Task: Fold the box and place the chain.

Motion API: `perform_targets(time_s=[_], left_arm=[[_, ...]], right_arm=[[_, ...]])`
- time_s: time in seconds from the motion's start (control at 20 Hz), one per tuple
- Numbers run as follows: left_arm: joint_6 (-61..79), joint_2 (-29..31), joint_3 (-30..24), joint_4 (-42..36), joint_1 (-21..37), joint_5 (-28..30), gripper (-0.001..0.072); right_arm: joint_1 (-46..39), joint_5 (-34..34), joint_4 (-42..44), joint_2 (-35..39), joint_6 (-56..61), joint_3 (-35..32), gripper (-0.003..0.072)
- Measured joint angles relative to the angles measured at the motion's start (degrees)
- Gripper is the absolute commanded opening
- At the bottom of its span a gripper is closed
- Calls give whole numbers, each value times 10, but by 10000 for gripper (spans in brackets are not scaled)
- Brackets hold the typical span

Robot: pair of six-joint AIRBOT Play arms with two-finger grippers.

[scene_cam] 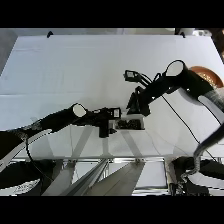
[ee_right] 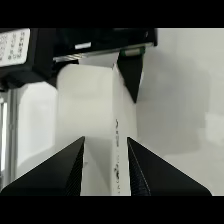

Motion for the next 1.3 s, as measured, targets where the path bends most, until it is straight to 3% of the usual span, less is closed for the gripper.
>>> perform_targets(time_s=[0.45,0.65,0.95,1.05,1.15,1.3], left_arm=[[0,0,0,0,0,0,134],[0,0,0,0,0,0,134],[0,0,0,0,0,0,133],[0,0,0,0,0,0,133],[0,0,0,0,0,0,133],[0,0,0,0,0,0,133]], right_arm=[[30,-7,-27,1,10,-36,260],[56,-40,-51,22,19,-49,221],[76,-103,-64,75,21,-101,222],[77,-117,-66,84,21,-115,236],[78,-127,-66,89,21,-124,349],[79,-134,-61,92,21,-130,353]])
